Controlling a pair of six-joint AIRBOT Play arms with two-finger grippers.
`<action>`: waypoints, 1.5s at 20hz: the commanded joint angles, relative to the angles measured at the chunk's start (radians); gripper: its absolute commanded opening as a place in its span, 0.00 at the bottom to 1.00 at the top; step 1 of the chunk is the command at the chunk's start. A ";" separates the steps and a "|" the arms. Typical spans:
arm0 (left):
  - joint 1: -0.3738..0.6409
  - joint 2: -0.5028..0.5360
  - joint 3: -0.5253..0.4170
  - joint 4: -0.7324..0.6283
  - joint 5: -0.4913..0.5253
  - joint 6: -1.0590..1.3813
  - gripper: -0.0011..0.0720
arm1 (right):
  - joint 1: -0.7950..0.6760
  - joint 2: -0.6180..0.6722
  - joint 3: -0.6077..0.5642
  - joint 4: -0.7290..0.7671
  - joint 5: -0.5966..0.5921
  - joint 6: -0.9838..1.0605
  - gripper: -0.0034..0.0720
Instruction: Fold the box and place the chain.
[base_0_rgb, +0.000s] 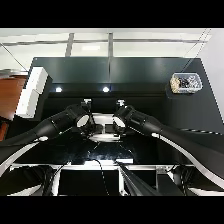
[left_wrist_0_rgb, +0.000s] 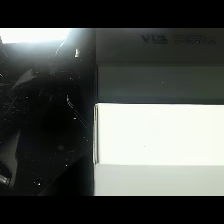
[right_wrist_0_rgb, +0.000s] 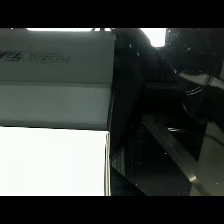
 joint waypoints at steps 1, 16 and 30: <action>0.000 -0.001 0.000 0.000 -0.001 0.000 0.05 | 0.005 -0.003 -0.001 -0.003 0.008 0.019 0.08; 0.000 -0.001 0.000 0.000 0.001 0.000 0.05 | -0.034 0.227 0.000 -0.039 0.038 -0.178 0.55; 0.000 -0.001 0.000 -0.004 -0.024 0.000 0.05 | -0.903 0.460 -0.002 -0.316 -0.097 -0.406 0.99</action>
